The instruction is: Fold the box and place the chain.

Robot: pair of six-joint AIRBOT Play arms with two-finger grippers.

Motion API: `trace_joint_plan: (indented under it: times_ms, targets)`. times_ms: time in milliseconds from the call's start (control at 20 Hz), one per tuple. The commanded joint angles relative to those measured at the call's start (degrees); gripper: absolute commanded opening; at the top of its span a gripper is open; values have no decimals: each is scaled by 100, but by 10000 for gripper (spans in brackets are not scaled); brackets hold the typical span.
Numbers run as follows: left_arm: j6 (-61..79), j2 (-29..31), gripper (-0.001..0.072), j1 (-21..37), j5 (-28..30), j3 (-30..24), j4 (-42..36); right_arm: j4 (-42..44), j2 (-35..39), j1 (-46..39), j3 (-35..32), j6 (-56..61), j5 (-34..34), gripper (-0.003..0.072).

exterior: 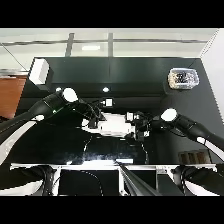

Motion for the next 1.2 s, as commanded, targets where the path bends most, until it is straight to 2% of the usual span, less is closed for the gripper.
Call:
trace_joint_plan:
  times_ms: [0, 1150]
  targets:
    - [-2, 4, 21, 0, 15, -2, 0, -15, -170, 4, -4, -175, -164, 622]
    - [-2, 4, 22, 0, 13, -2, 7, -118, -308, -87, -4, -107, -254, 621]
